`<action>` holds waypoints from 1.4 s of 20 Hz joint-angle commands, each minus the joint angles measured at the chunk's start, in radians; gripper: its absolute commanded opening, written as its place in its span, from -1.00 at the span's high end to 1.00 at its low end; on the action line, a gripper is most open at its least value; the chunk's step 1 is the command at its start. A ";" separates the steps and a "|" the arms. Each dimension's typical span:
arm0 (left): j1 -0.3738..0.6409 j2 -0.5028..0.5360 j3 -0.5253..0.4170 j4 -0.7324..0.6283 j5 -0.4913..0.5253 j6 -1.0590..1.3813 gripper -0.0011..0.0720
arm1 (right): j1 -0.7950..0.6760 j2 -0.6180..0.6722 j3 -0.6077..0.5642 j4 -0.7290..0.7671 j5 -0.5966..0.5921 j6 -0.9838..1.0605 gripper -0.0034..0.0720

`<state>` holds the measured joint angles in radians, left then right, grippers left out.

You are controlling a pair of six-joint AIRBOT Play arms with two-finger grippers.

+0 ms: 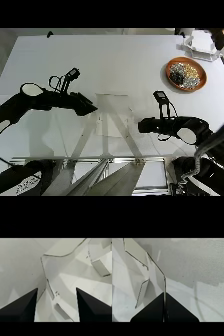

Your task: Fold the box and place the chain.

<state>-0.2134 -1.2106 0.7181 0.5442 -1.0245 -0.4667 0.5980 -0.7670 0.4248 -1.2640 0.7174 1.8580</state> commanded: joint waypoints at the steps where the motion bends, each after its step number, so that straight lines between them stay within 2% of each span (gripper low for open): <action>1: 0.009 -0.127 0.066 -0.052 -0.034 0.094 -0.41 | 0.001 0.001 0.000 0.029 0.002 -0.008 0.88; 6: 0.004 -0.286 0.193 -0.058 -0.113 0.104 -0.41 | 0.001 0.001 0.000 0.035 0.004 -0.008 0.88; 8: 0.004 -0.317 0.194 -0.059 -0.129 0.143 -0.41 | 0.001 0.001 0.000 0.038 0.005 -0.008 0.88; 12: -0.002 -0.358 0.194 -0.137 -0.240 0.266 -0.40 | 0.001 0.001 0.000 0.038 0.008 -0.008 0.88; 14: -0.015 -0.371 0.194 -0.155 -0.252 0.300 -0.37 | 0.001 0.001 0.000 0.038 0.008 -0.008 0.88; 18: -0.027 -0.376 0.194 -0.152 -0.256 0.355 -0.03 | 0.001 0.001 0.000 0.038 0.021 -0.008 0.88; 19: -0.027 -0.376 0.194 -0.144 -0.254 0.366 0.20 | 0.001 0.001 0.000 0.038 0.029 -0.008 0.88; 20: -0.026 -0.375 0.194 -0.132 -0.248 0.373 0.57 | 0.001 0.001 0.000 0.038 0.034 -0.008 0.88; 21: -0.024 -0.375 0.194 -0.124 -0.241 0.373 0.83 | 0.001 0.001 0.000 0.038 0.036 -0.008 0.88; 22: -0.023 -0.375 0.195 -0.117 -0.234 0.374 0.93 | 0.001 0.001 0.000 0.038 0.037 -0.008 0.88; 28: -0.023 -0.360 0.195 -0.025 -0.241 0.374 0.96 | 0.001 0.002 0.000 0.038 0.039 -0.008 0.88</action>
<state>-0.2371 -1.5799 0.9127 0.4576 -1.2648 -0.0978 0.5980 -0.7670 0.4248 -1.2243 0.7525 1.8481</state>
